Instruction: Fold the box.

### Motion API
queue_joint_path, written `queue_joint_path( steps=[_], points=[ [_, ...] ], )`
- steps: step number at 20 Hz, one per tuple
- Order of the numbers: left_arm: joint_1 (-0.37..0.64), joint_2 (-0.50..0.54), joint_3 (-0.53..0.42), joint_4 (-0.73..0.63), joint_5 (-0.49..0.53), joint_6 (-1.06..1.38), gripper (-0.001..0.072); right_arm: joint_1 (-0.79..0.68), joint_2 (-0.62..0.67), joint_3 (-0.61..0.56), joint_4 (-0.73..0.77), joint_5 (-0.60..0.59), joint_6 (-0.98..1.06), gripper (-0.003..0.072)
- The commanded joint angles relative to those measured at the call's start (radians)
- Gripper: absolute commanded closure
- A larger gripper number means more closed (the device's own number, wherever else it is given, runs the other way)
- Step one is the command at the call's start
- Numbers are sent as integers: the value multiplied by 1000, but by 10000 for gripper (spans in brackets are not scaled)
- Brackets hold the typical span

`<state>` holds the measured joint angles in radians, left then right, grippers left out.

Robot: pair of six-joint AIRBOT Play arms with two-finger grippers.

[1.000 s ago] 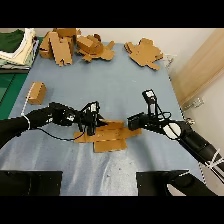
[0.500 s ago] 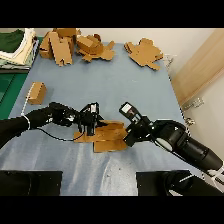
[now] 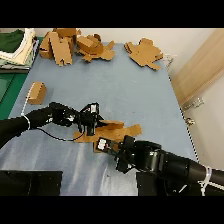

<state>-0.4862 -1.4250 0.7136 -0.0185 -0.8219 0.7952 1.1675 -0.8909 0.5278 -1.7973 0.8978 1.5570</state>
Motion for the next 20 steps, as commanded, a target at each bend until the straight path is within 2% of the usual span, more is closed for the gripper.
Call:
queue_joint_path(
  steps=[1,5,11,14,20],
  points=[
    [0,1,0,0,0,0,695,57,-77,-13,-10,-14,48,300],
    [0,1,0,0,0,-1,696,53,-92,-14,-21,-51,85,298],
    [0,1,0,0,-8,-3,696,27,-110,-14,-225,-51,203,299],
    [0,0,0,0,-49,-3,696,-13,-111,-14,-223,-56,209,299],
    [0,0,0,0,-50,-3,696,-57,-111,-8,-222,-123,208,298]
  ],
)
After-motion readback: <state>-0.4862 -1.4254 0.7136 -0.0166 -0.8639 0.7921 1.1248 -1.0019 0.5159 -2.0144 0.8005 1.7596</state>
